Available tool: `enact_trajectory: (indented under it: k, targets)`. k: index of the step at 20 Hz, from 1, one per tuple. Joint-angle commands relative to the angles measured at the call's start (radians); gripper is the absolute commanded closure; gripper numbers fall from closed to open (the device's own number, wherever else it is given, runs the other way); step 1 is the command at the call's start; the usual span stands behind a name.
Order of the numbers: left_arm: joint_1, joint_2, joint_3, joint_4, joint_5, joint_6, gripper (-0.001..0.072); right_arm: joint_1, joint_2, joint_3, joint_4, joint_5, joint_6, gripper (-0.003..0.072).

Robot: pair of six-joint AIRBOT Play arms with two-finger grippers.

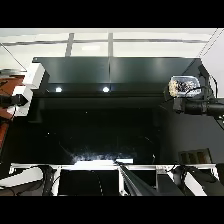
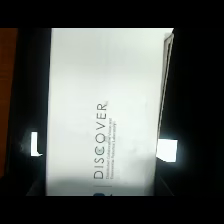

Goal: Fold the box and place the chain.

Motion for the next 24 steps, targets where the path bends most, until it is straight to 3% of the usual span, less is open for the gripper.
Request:
enact_trajectory:
  k: [1, 9, 11, 13, 14, 15, 20, 24]
  targets:
    - [0.002, -0.032, 0.001, -0.07, 0.049, 0.153, 0.0247, -0.001, 0.0, 0.001, 0.0, -0.016, 0.004, 0.0661]
    - [-0.015, -0.043, 0.001, -0.06, 0.135, 0.153, 0.0243, -0.001, 0.0, 0.001, 0.001, -0.018, 0.013, 0.066]
    - [-0.016, -0.054, 0.001, -0.063, 0.128, 0.143, 0.0154, 0.0, 0.0, 0.001, 0.001, -0.018, 0.016, 0.066]
    - [-0.016, -0.065, 0.001, -0.063, 0.113, 0.115, 0.0149, 0.0, 0.0, 0.001, 0.001, -0.018, 0.016, 0.0661]
    - [-0.016, -0.065, 0.001, -0.063, 0.113, 0.108, 0.0021, -0.001, 0.0, 0.001, 0.001, -0.018, 0.016, 0.0661]
    - [-0.017, -0.06, 0.005, -0.062, 0.108, 0.102, -0.0003, -0.001, 0.0, 0.001, 0.001, -0.016, 0.016, 0.066]
    - [-0.017, 0.053, 0.11, -0.06, 0.024, 0.052, -0.0004, -0.001, 0.0, 0.001, 0.002, -0.017, 0.015, 0.066]
    - [-0.062, 0.202, 0.232, -0.106, 0.031, -0.081, 0.0004, -0.001, 0.0, 0.027, 0.009, -0.054, 0.02, 0.0661]
